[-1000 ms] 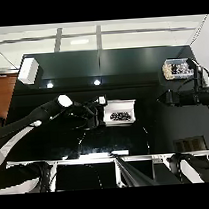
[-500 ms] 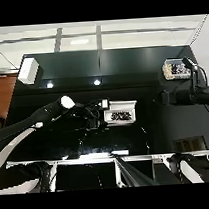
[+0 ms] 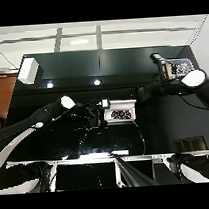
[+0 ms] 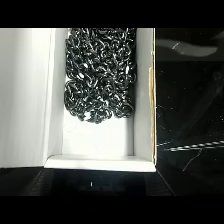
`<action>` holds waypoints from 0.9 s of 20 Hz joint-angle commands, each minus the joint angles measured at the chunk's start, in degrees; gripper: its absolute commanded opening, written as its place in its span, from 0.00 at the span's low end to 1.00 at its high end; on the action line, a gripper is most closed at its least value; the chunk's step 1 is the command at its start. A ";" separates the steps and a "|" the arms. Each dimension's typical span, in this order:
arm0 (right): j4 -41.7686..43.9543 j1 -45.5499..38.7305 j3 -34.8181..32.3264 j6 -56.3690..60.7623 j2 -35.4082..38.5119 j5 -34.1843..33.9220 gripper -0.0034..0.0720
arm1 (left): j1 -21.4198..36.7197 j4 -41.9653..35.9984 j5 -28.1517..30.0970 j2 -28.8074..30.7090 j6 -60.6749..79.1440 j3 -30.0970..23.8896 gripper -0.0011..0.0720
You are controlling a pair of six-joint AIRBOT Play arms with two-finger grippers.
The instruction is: Fold the box and place the chain.
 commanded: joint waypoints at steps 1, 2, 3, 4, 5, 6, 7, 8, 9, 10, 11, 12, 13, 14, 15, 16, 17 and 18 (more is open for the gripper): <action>-1.66 2.21 1.25 -12.41 -2.73 6.12 0.98 | 0.00 0.13 0.11 -0.04 0.07 0.00 0.67; -4.35 2.21 1.29 -14.69 -2.25 7.76 0.98 | 0.00 0.13 0.11 -0.04 0.07 0.00 0.67; -6.60 2.25 1.29 -17.51 -1.66 8.98 0.98 | 0.00 0.13 0.11 -0.04 0.07 0.00 0.67; -7.56 2.23 1.27 -20.02 -1.27 9.38 0.98 | 0.00 0.13 -0.04 -0.04 0.07 0.00 0.67; -7.28 2.25 1.29 -23.17 -1.11 9.40 0.98 | 0.00 0.13 -0.11 -0.04 0.07 0.00 0.67; -6.43 2.45 1.27 -26.80 -1.11 9.35 0.98 | 0.00 0.13 -0.31 -0.04 0.04 0.00 0.67; -5.55 2.71 1.27 -31.04 -1.11 9.33 0.98 | 0.00 0.13 -0.31 -0.04 0.07 0.00 0.67; -3.76 2.84 1.27 -34.03 -1.14 9.38 0.98 | 0.00 0.13 -0.33 -0.04 0.07 0.00 0.67; -1.62 2.82 1.27 -35.45 -1.11 9.70 0.98 | 0.00 0.15 -0.33 -0.04 0.07 0.00 0.67; -0.13 2.82 1.27 -37.09 -1.14 10.97 0.98 | 0.00 0.15 -0.33 -0.04 0.07 0.00 0.67; 0.07 2.86 1.27 -37.68 -1.14 12.31 0.98 | 0.00 0.15 -0.31 -0.04 0.07 0.00 0.67; -0.11 2.93 1.27 -37.77 -1.14 13.73 0.98 | 0.00 0.15 -0.33 -0.04 0.07 0.00 0.67; -0.11 2.93 1.25 -38.10 -1.18 14.88 0.98 | 0.00 0.15 -0.44 -0.04 0.07 0.00 0.67; -0.09 2.95 1.25 -38.42 -1.25 15.63 0.98 | 0.00 0.15 -0.50 -0.04 0.07 0.00 0.67; -0.11 2.93 1.20 -39.23 -1.25 15.58 0.98 | 0.00 0.13 -0.50 -0.04 0.07 0.00 0.67; -0.07 2.93 0.92 -40.72 -1.27 14.91 0.98 | 0.00 0.15 -0.50 -0.04 0.07 0.00 0.67; 0.00 2.95 0.33 -41.97 -1.29 13.73 0.98 | 0.00 0.15 -0.48 -0.04 0.07 0.00 0.67; -0.02 2.95 -0.57 -42.84 -1.31 12.20 0.98 | 0.00 0.15 -0.48 -0.04 0.07 0.00 0.67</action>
